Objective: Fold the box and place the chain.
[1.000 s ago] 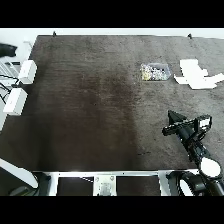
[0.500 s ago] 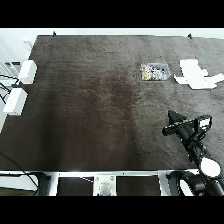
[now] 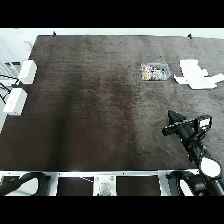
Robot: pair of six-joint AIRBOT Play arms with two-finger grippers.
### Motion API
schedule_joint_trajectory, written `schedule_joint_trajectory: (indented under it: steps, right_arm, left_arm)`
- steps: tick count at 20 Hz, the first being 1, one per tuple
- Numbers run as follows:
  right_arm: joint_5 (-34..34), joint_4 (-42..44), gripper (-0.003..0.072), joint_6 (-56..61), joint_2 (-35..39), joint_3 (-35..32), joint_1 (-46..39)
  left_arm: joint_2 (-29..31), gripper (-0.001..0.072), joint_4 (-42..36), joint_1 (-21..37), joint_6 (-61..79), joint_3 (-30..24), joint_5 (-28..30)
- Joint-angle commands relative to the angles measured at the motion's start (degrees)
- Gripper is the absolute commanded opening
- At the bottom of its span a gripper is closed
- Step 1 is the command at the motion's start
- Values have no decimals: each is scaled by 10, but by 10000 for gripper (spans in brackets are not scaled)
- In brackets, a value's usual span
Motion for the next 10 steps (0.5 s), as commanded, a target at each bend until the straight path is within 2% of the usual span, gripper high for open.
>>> schedule_joint_trajectory:
  steps: [1,5,8,10]
  right_arm:
    - [0,0,13,0,1,0,0]
    - [0,0,13,0,1,0,0]
    - [0,0,13,0,1,0,0]
    - [0,0,13,0,1,0,0]
  left_arm:
    - [115,12,-32,-45,56,-225,105]
    - [267,13,-168,-66,178,-478,138]
    - [394,13,-262,-67,233,-616,134]
    - [485,13,-288,-67,243,-681,127]
